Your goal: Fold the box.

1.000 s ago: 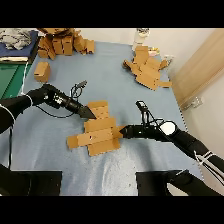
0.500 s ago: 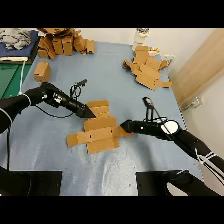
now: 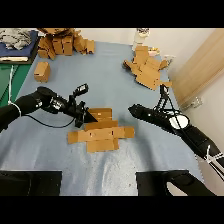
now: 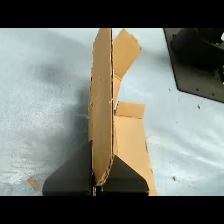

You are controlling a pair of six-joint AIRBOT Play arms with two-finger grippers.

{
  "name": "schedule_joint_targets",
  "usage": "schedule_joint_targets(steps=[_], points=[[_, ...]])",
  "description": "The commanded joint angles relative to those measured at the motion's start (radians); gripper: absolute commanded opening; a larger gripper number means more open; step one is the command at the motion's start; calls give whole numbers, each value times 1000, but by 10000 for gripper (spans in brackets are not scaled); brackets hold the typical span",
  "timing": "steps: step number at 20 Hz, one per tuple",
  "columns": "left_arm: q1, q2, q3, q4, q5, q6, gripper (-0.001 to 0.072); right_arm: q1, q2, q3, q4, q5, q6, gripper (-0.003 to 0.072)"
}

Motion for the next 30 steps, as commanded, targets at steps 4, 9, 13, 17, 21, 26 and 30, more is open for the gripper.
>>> schedule_joint_targets(steps=[4,9,13,17,21,26,30], points=[[-38,25,-91,-44,64,139,13,0,3,7,-3,-2,10,94],[-56,24,-91,-35,65,139,14,0,2,7,-9,27,7,94],[-55,21,-91,-13,77,138,14,19,2,7,-10,117,-21,5],[-55,20,-91,10,87,135,14,118,3,8,15,253,-57,4],[-55,20,-91,21,94,126,14,166,-6,5,-149,266,38,5],[-55,20,-89,24,104,126,14,166,-14,-5,-238,257,104,4],[-55,20,-80,68,113,87,14,166,-18,-31,-310,254,166,4]])
